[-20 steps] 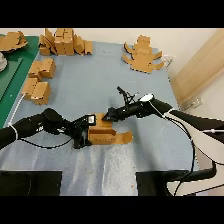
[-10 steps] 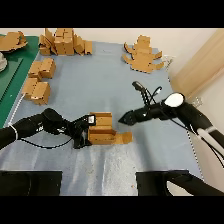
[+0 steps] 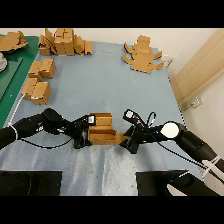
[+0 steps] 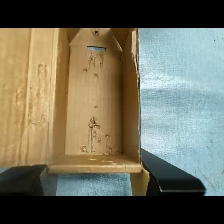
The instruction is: Fold the box.
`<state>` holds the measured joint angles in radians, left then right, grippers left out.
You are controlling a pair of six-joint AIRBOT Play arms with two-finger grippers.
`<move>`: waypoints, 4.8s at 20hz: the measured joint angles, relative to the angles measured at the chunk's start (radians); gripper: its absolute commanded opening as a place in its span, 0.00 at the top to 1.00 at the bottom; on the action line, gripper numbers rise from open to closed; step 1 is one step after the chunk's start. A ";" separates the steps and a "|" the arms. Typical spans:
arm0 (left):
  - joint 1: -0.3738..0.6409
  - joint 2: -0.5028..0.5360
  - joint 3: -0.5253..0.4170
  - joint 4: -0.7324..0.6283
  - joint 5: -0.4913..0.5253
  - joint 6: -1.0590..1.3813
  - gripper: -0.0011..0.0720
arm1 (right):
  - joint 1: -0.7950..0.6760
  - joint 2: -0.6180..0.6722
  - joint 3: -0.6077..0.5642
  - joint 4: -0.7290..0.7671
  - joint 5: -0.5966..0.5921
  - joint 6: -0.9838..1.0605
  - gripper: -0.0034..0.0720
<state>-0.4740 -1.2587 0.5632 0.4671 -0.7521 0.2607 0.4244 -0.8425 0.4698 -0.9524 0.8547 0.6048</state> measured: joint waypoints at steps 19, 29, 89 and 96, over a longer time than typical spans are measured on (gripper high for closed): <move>0.000 0.000 0.000 0.000 -0.002 0.000 0.43 | 0.175 -0.183 0.043 0.084 -0.243 -0.307 0.83; 0.000 0.000 0.000 0.000 -0.002 0.000 0.43 | 0.193 -0.235 0.044 0.167 -0.303 -0.310 0.35; 0.000 0.000 0.000 0.000 -0.002 0.000 0.43 | -0.033 -0.162 0.018 0.343 -0.053 0.552 0.58; 0.000 0.000 0.000 0.000 -0.002 0.000 0.43 | 0.068 -0.176 0.112 0.101 -0.093 0.772 0.55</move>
<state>-0.4740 -1.2587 0.5632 0.4667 -0.7536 0.2607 0.4923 -1.0183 0.5816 -0.8509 0.7620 1.3766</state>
